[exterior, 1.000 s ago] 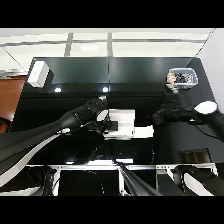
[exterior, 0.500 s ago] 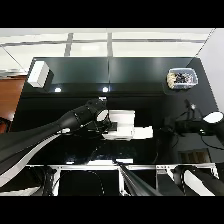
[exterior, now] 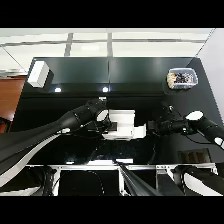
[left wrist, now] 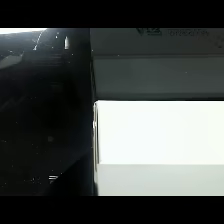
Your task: Fold the box and place the chain.
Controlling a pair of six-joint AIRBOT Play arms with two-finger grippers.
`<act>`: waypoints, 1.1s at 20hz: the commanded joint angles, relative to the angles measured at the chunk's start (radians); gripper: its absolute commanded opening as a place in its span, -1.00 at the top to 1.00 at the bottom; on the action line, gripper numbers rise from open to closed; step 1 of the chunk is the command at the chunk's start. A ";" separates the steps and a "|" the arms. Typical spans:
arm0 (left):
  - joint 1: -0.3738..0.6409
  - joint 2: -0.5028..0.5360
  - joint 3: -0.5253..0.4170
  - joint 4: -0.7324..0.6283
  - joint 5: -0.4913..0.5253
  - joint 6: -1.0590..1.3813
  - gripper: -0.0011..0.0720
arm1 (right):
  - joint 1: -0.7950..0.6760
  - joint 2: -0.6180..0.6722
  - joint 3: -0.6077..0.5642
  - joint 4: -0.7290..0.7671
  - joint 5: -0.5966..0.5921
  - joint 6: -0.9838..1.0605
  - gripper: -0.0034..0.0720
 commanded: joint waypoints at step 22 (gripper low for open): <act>0.002 0.000 0.000 0.000 0.002 0.001 0.90 | 0.386 -0.009 0.261 -0.290 -0.071 0.415 -0.38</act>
